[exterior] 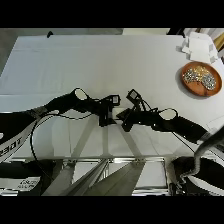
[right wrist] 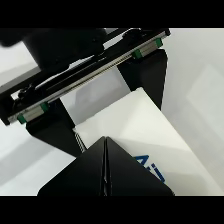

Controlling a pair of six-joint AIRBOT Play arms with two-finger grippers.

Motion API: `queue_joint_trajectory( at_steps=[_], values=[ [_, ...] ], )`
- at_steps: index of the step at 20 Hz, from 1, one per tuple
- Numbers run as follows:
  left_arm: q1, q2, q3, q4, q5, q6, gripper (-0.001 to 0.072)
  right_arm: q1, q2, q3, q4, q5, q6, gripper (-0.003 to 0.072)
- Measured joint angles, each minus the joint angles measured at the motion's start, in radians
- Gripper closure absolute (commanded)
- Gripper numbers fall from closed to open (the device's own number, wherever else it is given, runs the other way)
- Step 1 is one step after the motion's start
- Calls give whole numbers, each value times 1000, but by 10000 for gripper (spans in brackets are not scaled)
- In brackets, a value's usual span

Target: Fold the box and place the chain.

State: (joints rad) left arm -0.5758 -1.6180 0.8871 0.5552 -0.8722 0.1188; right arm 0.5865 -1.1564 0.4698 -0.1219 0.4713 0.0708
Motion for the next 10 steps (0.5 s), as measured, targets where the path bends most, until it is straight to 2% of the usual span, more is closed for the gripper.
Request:
queue_joint_trajectory(
  at_steps=[2,4,7,10],
  values=[
    [0,0,0,0,0,0,437,-1,59,5,-27,-2,34,675],
    [0,0,0,0,0,1,437,-2,130,6,-134,6,155,675],
    [0,0,0,1,0,3,437,-48,261,7,-429,84,501,675],
    [0,0,0,1,0,3,437,-181,413,11,-783,272,905,675]
  ],
)
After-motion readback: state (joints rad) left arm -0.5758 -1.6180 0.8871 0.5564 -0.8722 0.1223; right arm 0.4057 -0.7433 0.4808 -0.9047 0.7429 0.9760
